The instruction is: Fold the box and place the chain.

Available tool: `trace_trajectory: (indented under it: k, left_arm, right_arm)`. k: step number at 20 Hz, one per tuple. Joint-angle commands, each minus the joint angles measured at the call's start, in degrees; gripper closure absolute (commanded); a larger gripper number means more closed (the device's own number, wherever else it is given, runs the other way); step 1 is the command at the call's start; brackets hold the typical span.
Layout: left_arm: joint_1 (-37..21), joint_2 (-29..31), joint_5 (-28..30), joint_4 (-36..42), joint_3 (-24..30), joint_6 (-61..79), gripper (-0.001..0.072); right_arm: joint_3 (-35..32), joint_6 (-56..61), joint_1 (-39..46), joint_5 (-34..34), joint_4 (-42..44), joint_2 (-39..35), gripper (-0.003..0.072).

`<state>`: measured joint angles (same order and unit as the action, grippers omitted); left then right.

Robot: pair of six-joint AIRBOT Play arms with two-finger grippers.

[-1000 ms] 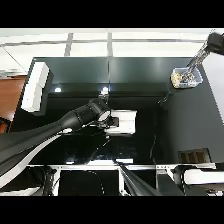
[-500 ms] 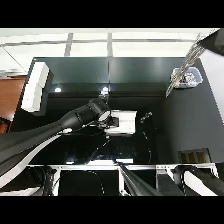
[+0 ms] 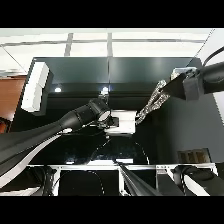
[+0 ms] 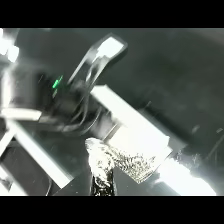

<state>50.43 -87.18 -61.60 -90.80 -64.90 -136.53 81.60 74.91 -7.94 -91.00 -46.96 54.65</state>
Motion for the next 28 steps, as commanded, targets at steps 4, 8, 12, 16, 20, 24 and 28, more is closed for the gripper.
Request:
trace_trajectory:
  k: [4,8,12,16,20,24,28]
  left_arm:
    - [0.0,0.0,0.1,0.0,0.0,0.0,0.0684]
    - [0.0,0.0,0.0,0.0,0.0,0.0,0.0684]
    - [0.0,0.0,0.1,0.0,0.0,0.0,0.0684]
    - [0.0,0.0,0.1,0.0,0.0,0.0,0.0684]
    - [0.0,0.0,0.1,0.0,0.0,0.0,0.0684]
    - [0.0,0.0,0.1,0.0,0.0,0.0,0.0684]
    - [0.0,0.0,0.1,0.0,0.0,0.0,0.0684]
  right_arm:
    - [-1.0,1.3,-7.3,-1.0,0.1,-0.2,0.0673]
    - [-4.2,1.3,-8.7,3.3,1.1,-0.2,0.0674]
    - [-9.2,1.3,-10.2,11.3,2.6,-0.1,0.0673]
    - [-17.8,1.6,-10.4,18.1,3.8,0.4,0.0674]
    - [-26.7,2.5,-10.4,22.3,3.9,1.7,0.0673]
    - [-33.4,2.9,-10.4,28.4,4.9,2.4,0.0673]
    - [-34.8,2.6,-10.9,28.6,6.1,3.0,0.0673]
